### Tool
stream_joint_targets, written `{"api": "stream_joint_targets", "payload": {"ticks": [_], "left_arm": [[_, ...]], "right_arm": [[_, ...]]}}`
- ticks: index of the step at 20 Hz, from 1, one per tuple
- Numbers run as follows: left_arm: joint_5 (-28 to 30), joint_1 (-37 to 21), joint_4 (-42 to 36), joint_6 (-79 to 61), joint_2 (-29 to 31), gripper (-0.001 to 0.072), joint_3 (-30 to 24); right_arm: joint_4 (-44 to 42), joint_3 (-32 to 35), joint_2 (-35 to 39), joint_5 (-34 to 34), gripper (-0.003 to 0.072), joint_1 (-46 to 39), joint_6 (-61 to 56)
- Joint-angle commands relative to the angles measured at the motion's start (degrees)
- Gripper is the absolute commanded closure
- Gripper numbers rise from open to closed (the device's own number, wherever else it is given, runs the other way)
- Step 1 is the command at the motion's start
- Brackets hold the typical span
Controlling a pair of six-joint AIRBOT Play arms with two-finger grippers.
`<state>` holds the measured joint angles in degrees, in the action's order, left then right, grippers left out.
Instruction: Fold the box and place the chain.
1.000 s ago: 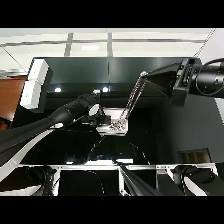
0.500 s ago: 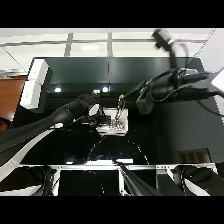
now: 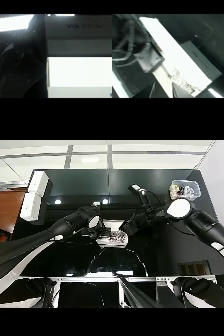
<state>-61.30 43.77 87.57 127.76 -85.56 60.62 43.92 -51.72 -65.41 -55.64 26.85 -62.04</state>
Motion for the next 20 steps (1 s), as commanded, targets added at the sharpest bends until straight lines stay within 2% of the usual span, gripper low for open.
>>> {"api": "stream_joint_targets", "payload": {"ticks": [1,4,9,10,11,12,13,15,18,20], "left_arm": [[1.3,0.0,0.0,0.0,0.0,0.0681,0.0],[1.1,0.0,0.1,-0.1,0.0,0.068,0.0],[-0.1,0.0,-1.3,3.0,0.0,0.0679,0.1],[-1.2,0.0,-1.2,5.3,0.1,0.0628,0.4],[-2.4,0.1,-1.2,6.0,0.2,0.0401,0.9],[-4.1,0.1,-1.0,6.6,0.3,0.0204,1.6],[-5.9,0.1,-0.4,6.1,0.5,0.0145,2.6],[-7.1,1.1,3.4,3.2,3.3,0.0145,3.4],[-8.4,3.0,12.4,-1.7,11.6,0.0145,2.7],[-8.4,1.9,19.1,-3.1,18.8,0.0145,-1.6]], "right_arm": [[4.4,0.3,-0.5,-2.6,0.0411,-1.3,-0.4],[9.3,-0.2,3.8,-9.3,0.0412,-7.1,-2.1],[9.7,-0.2,8.5,-14.6,0.0412,-11.5,-2.2],[9.5,-0.2,8.5,-15.4,0.0412,-11.4,-2.2],[9.5,-0.2,8.5,-15.8,0.0412,-11.4,-2.2],[9.5,-0.2,8.5,-16.0,0.0412,-11.3,-2.3],[9.5,-0.2,8.5,-16.0,0.0412,-11.3,-2.3],[9.5,-0.2,8.5,-15.7,0.0412,-11.3,-2.3],[9.7,-0.2,8.5,-14.0,0.0412,-11.3,-2.3],[9.7,-0.2,8.5,-12.9,0.0412,-11.4,-2.3]]}}
